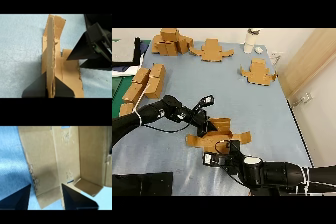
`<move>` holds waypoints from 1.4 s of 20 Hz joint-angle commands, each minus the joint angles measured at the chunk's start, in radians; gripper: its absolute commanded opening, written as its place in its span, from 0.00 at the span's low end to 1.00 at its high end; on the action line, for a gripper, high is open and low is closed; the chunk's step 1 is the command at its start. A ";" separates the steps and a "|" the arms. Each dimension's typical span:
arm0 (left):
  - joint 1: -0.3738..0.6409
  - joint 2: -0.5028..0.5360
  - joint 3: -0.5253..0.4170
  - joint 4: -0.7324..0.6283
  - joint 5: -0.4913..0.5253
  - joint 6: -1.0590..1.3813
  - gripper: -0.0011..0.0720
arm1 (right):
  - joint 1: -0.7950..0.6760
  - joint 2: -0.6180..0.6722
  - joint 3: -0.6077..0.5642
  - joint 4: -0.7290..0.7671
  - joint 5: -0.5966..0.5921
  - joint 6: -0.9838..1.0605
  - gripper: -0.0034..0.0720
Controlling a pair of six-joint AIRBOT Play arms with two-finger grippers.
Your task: Fold the box.
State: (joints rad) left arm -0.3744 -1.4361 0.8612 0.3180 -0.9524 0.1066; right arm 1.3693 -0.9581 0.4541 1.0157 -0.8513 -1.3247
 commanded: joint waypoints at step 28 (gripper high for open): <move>0.000 0.000 0.000 0.000 0.000 0.000 0.03 | -0.320 0.225 -0.013 0.136 0.134 -0.299 1.00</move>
State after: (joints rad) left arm -0.3744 -1.4361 0.8612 0.3180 -0.9520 0.1070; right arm 1.1175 -0.7612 0.4419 1.0359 -0.7647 -1.4498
